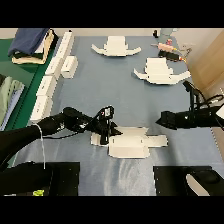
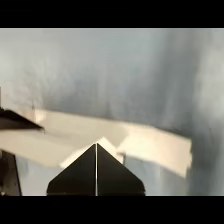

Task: Fold the box.

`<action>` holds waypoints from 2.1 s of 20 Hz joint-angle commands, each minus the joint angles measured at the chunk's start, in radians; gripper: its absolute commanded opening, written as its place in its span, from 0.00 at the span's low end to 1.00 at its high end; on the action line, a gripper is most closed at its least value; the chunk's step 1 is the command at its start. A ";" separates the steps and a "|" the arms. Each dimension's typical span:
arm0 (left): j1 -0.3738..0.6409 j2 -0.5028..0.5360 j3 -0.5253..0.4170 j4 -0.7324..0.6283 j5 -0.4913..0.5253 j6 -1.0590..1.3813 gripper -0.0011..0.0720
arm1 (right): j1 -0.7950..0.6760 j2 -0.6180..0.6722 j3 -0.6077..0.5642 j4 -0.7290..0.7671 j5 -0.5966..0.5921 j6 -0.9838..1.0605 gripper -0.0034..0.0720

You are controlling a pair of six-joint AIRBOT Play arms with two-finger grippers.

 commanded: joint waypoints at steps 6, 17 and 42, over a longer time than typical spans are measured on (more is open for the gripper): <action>-0.001 0.000 0.000 0.000 0.000 0.000 0.03 | 0.230 0.198 -0.110 -0.037 0.168 -0.234 0.04; -0.001 0.000 0.000 0.000 -0.001 0.000 0.03 | 1.021 0.107 -0.219 -0.502 -0.175 -0.426 0.82; -0.001 0.000 0.001 0.000 -0.001 0.000 0.03 | 1.058 -0.090 -0.183 -0.906 -0.274 0.357 0.81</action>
